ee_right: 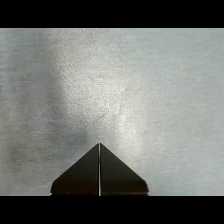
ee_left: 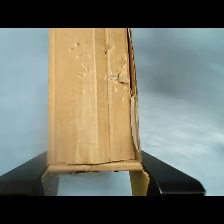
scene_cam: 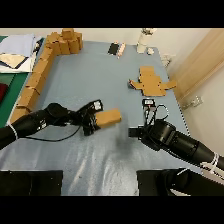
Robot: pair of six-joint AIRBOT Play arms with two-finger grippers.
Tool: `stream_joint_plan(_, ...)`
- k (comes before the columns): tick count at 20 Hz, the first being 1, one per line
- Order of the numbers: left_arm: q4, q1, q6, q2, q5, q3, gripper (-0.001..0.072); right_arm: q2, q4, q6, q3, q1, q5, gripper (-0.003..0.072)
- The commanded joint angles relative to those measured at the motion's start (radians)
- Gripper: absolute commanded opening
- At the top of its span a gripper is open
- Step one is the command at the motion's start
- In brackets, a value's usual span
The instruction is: Fold the box.
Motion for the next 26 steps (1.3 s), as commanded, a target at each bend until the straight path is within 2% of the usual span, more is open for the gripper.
stream_joint_plan(1, 0.0, 0.074, -0.082, -0.031, 0.332, 0.063, 0.0442, -0.003, -0.027, 0.014, 0.001, -0.001, 0.0, 0.0004)
stream_joint_plan(3, 0.0, 0.159, -0.147, -0.119, 0.411, 0.137, 0.0578, -0.003, -0.045, 0.014, 0.001, -0.001, 0.001, 0.0004)
stream_joint_plan(4, 0.0, 0.202, -0.184, -0.172, 0.418, 0.182, 0.0597, -0.003, -0.05, 0.014, 0.001, -0.001, 0.0, 0.0004)
stream_joint_plan(9, 0.0, 0.373, -0.274, -0.408, 0.43, 0.42, 0.0594, -0.003, -0.064, 0.014, 0.001, -0.001, 0.0, 0.0004)
stream_joint_plan(13, 0.0, 0.454, -0.296, -0.529, 0.57, 0.562, 0.0594, -0.003, -0.058, 0.014, 0.001, -0.028, 0.0, 0.0004)
stream_joint_plan(15, -0.056, 0.5, -0.296, -0.58, 0.593, 0.624, 0.0594, -0.003, -0.056, 0.014, 0.001, -0.045, 0.002, 0.0004)
stream_joint_plan(17, -0.179, 0.542, -0.287, -0.618, 0.592, 0.669, 0.0593, -0.003, -0.052, 0.014, 0.001, -0.058, 0.002, 0.0004)
stream_joint_plan(22, -0.183, 0.577, -0.235, -0.667, 0.587, 0.709, 0.0585, -0.003, -0.053, 0.014, 0.002, -0.061, 0.059, 0.0004)
stream_joint_plan(26, -0.182, 0.576, -0.234, -0.681, 0.507, 0.709, 0.0585, -0.003, -0.054, 0.014, 0.002, -0.061, 0.092, 0.0004)
